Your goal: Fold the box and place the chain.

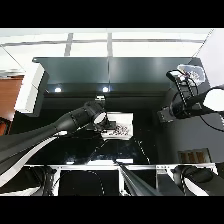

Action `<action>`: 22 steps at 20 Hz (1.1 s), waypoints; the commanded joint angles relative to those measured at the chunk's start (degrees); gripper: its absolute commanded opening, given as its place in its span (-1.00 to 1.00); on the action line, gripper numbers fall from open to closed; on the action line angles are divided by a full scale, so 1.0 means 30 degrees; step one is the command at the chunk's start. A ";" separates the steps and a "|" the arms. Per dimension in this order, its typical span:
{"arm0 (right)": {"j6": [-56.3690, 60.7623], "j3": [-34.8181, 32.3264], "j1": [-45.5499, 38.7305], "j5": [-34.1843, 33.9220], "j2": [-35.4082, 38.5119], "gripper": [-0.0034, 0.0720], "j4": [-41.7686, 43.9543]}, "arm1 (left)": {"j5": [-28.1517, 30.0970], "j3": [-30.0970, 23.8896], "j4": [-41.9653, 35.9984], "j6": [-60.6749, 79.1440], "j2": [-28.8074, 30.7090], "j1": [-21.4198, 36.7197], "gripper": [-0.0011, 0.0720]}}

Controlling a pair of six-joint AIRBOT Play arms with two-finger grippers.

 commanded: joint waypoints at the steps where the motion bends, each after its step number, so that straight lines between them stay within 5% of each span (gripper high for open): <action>1: -0.0634 -0.0029 -0.0073 -0.0561 0.0109 -0.02 -0.0364 | -0.0109 0.0262 -0.0080 -0.1056 0.0109 -0.0153 0.49; 2: -0.0794 -0.0029 -0.0073 -0.0576 0.0109 -0.02 -0.0386 | -0.0131 0.0408 -0.0087 -0.1056 0.0262 -0.0240 0.77; 8: -0.0809 -0.0029 -0.0073 -0.0605 0.0109 -0.02 -0.0510 | -0.1727 -0.0299 0.3381 0.0918 0.4896 -0.0918 0.76; 11: -0.0794 -0.0036 -0.0073 -0.0605 0.0109 -0.02 -0.0503 | -0.2688 -0.2820 0.4481 0.2841 0.8255 0.1282 0.73; 13: -0.0794 -0.0204 -0.0073 -0.0685 0.0109 -0.02 -0.0503 | 0.0255 -0.5209 0.2506 0.6710 1.0695 0.3942 0.70; 15: -0.0787 -0.0393 -0.0073 -0.0882 0.0095 -0.02 -0.0350 | 0.3104 -0.7628 -0.4226 1.5132 1.2415 0.6615 0.71; 17: -0.0619 -0.0488 -0.0073 -0.0867 0.0095 -0.02 -0.0160 | 0.2900 -0.9632 -1.0258 2.4676 1.2597 0.8269 0.71; 22: 0.0007 -0.0488 -0.0066 -0.0874 0.0095 -0.02 -0.0124 | 0.4167 -1.2633 -1.2087 4.0457 1.2247 0.8014 0.98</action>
